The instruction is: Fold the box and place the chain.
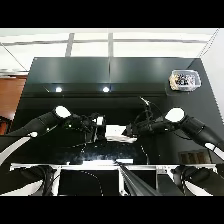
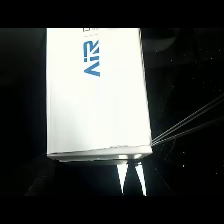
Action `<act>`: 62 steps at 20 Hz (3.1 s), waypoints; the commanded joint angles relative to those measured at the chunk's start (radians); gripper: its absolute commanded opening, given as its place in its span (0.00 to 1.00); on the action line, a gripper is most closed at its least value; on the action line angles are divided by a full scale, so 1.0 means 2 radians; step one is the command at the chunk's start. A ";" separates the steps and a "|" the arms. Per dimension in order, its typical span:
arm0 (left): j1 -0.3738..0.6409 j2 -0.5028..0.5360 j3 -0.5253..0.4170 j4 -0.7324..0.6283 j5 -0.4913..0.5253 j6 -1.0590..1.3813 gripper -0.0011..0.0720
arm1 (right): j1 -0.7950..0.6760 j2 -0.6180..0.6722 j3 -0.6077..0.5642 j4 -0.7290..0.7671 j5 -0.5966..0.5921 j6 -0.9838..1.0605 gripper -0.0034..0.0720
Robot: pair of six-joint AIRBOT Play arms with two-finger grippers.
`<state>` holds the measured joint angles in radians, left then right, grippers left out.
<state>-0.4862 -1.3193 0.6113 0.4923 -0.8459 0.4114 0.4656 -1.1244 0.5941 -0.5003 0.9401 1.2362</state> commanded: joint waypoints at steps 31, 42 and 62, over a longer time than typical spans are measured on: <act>-0.100 0.034 0.101 0.068 -0.011 -0.265 0.99 | -0.248 0.220 0.083 -0.219 0.144 0.028 0.05; -0.108 -0.058 0.178 0.091 -0.055 -0.319 0.99 | -0.248 0.220 0.083 -0.220 0.157 0.029 0.05; -0.109 -0.057 0.200 0.096 -0.051 -0.320 0.99 | -0.248 0.220 0.083 -0.220 0.156 0.029 0.05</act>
<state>-0.7044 -1.4342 0.9997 0.6819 -0.9771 -0.2340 -0.0307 -0.6838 0.7605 -0.9398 1.2526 1.2945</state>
